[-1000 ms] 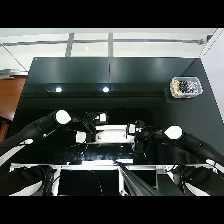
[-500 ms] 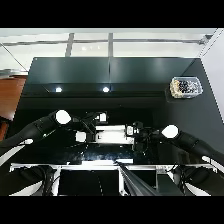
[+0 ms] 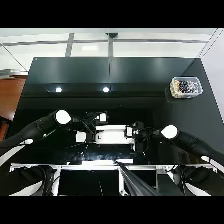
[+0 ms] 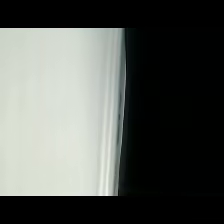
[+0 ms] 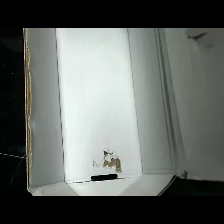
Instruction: Fold the box and place the chain.
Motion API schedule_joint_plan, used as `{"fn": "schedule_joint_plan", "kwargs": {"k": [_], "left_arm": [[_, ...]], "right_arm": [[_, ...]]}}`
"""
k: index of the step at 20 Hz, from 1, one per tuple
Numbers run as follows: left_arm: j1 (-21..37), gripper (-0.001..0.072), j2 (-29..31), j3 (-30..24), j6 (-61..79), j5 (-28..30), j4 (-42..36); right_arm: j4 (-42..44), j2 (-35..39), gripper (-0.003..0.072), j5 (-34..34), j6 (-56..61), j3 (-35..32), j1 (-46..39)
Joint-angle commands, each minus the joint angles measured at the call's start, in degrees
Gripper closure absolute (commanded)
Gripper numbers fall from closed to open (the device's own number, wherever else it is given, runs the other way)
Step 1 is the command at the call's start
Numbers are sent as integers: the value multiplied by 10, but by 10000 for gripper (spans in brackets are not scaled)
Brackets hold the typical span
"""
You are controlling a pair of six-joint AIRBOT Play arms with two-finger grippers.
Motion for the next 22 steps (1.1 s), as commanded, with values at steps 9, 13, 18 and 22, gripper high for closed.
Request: {"fn": "schedule_joint_plan", "kwargs": {"k": [9, 13, 18, 22], "left_arm": [[0, 678, 0, 0, 0, 0, 0], [0, 678, 0, 0, 0, 0, 0], [0, 678, 0, 0, 0, 0, 0], [0, 678, 0, 0, 0, 0, 0]], "right_arm": [[-9, -11, -12, -2, 15, 10, 0], [-13, -14, -12, 1, 16, 13, 0], [-5, -19, -13, 1, 16, 19, 0], [-9, -21, -15, -2, 20, 23, -11]]}}
